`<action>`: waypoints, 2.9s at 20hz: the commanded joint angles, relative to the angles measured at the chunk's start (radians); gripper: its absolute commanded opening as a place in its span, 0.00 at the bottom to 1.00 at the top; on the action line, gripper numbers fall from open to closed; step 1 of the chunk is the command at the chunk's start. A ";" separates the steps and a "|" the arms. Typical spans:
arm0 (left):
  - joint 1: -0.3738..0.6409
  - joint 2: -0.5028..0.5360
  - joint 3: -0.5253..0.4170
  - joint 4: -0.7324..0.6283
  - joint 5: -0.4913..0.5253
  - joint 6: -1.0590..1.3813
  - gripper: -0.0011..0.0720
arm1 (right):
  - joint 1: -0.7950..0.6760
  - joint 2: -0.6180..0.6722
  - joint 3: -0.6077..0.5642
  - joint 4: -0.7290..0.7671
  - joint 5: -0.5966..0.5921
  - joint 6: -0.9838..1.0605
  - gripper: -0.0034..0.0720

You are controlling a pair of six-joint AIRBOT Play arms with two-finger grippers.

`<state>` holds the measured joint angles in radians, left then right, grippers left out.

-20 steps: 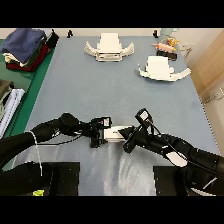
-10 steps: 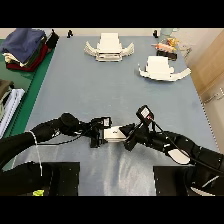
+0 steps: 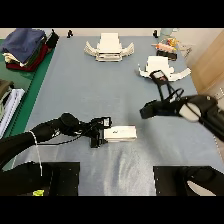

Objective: Fold the box.

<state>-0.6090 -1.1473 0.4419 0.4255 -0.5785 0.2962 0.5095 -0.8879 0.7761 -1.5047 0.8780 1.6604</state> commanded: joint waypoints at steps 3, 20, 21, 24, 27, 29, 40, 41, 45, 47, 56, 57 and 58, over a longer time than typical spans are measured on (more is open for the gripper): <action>0.000 0.000 0.000 0.000 0.002 0.000 0.71 | -0.112 -0.180 0.151 -0.070 0.335 0.231 0.05; 0.629 0.055 0.328 0.561 0.000 -0.951 0.71 | -0.111 -0.221 0.151 -0.058 0.299 0.315 0.05; 0.685 0.010 0.387 0.564 0.000 -0.952 0.71 | -0.111 -0.221 0.151 -0.058 0.299 0.315 0.05; 0.790 -0.149 0.561 0.571 0.001 -1.006 0.71 | -0.111 -0.221 0.151 -0.058 0.299 0.315 0.05; 0.837 -0.320 0.714 0.571 0.001 -1.024 0.71 | -0.111 -0.221 0.151 -0.058 0.299 0.314 0.05; 0.842 -0.423 0.806 0.576 0.005 -1.027 0.71 | -0.111 -0.221 0.151 -0.058 0.299 0.314 0.05; 0.841 -0.698 1.026 0.594 0.106 -1.097 0.71 | -0.111 -0.221 0.151 -0.058 0.299 0.315 0.05; 0.841 -0.699 1.026 0.594 0.108 -1.097 0.71 | -0.111 -0.221 0.151 -0.058 0.299 0.314 0.05; 0.841 -0.699 1.026 0.604 0.180 -1.098 0.71 | -0.111 -0.221 0.151 -0.058 0.299 0.314 0.05; 0.840 -0.699 1.026 0.603 0.187 -1.098 0.71 | -0.111 -0.221 0.151 -0.058 0.299 0.315 0.05; 0.839 -0.703 1.026 0.603 0.175 -1.098 0.71 | -0.111 -0.221 0.151 -0.058 0.299 0.315 0.05; 0.839 -0.707 1.026 0.603 0.175 -1.098 0.71 | -0.111 -0.221 0.151 -0.058 0.299 0.314 0.05; 0.840 -0.712 1.026 0.604 0.175 -1.098 0.71 | -0.111 -0.221 0.151 -0.058 0.299 0.315 0.05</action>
<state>0.2295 -1.8519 1.4670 1.0283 -0.4023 -0.8017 0.3977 -1.1084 0.9264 -1.5635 1.1774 1.9747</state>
